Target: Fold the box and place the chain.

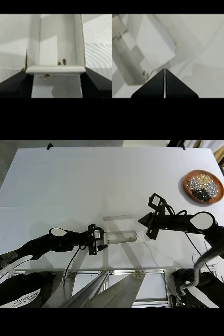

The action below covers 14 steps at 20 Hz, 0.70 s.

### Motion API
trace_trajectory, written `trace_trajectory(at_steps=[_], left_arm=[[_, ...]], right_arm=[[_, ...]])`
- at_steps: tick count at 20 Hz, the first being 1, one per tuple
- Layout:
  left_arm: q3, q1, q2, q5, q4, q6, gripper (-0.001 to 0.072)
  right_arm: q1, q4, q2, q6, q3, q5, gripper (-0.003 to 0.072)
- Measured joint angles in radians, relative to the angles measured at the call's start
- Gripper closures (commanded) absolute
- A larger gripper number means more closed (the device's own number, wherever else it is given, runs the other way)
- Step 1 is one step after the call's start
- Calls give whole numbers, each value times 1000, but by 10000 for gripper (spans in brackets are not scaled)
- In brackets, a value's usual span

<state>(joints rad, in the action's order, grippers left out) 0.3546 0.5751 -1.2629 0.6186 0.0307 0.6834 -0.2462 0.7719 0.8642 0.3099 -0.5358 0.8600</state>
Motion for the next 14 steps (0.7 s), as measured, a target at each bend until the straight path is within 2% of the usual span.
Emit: trace_trajectory(at_steps=[1,4,5,8,10,14], left_arm=[[0,0,0,0,0,0,572],[0,0,0,0,0,0,572],[0,0,0,0,0,0,572],[0,0,0,0,0,0,572],[0,0,0,0,0,0,572],[0,0,0,0,0,0,572]], right_arm=[[8,41,-6,0,0,29,663],[5,160,-3,-5,1,77,429],[-9,187,5,-21,3,77,405],[-74,231,52,-151,11,72,404],[-116,246,93,-249,14,64,344],[-154,261,166,-350,16,28,346]])
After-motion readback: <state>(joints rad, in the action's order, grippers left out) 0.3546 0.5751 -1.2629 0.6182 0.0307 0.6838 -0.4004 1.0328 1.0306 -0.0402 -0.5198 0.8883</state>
